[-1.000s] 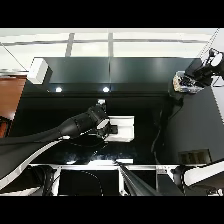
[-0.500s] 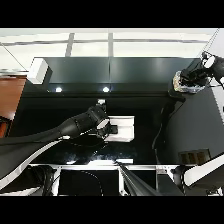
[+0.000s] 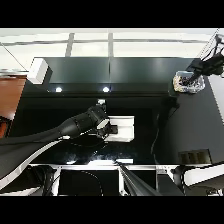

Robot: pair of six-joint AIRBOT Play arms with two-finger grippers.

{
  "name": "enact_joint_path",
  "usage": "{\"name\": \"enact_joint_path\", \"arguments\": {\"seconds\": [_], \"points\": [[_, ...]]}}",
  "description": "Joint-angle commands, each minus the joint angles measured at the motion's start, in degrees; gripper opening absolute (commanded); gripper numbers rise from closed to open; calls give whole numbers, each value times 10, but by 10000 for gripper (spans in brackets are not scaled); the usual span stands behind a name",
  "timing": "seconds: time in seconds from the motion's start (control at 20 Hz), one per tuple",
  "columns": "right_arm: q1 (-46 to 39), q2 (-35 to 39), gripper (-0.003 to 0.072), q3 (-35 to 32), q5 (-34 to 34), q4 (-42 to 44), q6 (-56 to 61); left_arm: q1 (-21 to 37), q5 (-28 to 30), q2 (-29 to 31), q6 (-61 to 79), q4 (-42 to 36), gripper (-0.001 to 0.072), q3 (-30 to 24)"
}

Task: Fold the box and place the chain.

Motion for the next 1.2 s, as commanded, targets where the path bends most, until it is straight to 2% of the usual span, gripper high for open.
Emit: {"name": "enact_joint_path", "arguments": {"seconds": [0.0, 0.15, 0.45, 0.65, 0.75, 0.95, 1.15], "points": [[1, 73, 8, 2, 26, 45, -45, 1, 0, 0, 0, -2, 28, 0], [9, 144, 8, -1, 57, 95, -104, 0, 0, 0, 0, -2, 28, 0], [35, 321, 7, -53, 82, 188, -156, 1, 0, 0, 0, -2, 29, 0], [89, 427, 7, -119, 145, 203, -156, 0, 0, 0, 0, -2, 28, 0], [110, 465, 7, -169, 185, 252, -156, 0, 0, 0, 0, -2, 28, 0], [152, 495, 7, -272, 256, 350, -156, 0, -1, 0, 0, -2, 28, 0], [231, 495, 7, -346, 238, 419, -156, 0, -1, 0, 0, -2, 28, 0]]}}
